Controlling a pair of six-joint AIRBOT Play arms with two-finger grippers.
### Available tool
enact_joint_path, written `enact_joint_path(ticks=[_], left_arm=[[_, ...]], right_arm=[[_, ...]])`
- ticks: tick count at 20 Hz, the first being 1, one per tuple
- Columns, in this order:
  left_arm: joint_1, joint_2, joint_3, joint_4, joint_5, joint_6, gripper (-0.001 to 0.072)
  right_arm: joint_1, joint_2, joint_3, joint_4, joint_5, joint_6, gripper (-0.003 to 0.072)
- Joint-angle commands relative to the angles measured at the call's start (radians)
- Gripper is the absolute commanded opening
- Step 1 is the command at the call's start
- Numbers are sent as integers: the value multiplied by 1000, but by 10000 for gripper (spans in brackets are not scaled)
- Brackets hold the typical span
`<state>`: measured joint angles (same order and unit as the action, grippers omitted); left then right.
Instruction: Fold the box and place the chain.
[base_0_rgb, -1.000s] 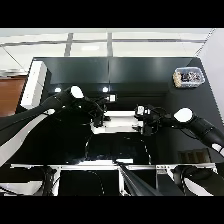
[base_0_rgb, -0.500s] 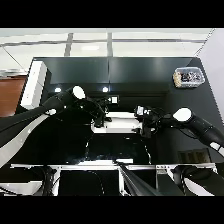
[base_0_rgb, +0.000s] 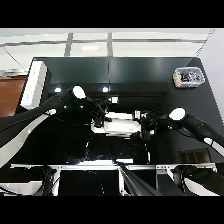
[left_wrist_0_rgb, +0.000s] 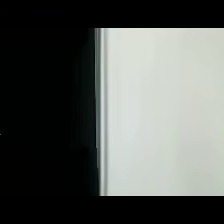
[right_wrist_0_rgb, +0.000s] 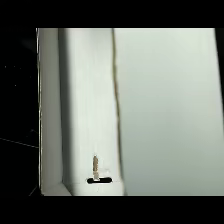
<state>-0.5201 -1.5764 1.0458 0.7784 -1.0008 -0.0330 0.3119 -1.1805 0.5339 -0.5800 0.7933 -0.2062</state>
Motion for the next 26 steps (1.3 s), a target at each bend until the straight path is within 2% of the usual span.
enact_joint_path(ticks=[1,6,19,26], left_arm=[[0,1,1,-1,2,0,28],[0,1,1,-1,2,0,28],[0,1,1,-1,-3,0,28],[0,1,1,-1,-3,-1,28]], right_arm=[[0,-21,0,8,-3,-55,717],[0,-64,0,8,-2,-87,717],[1,-70,0,40,-21,-78,717],[1,-73,0,-23,-31,-24,717]])
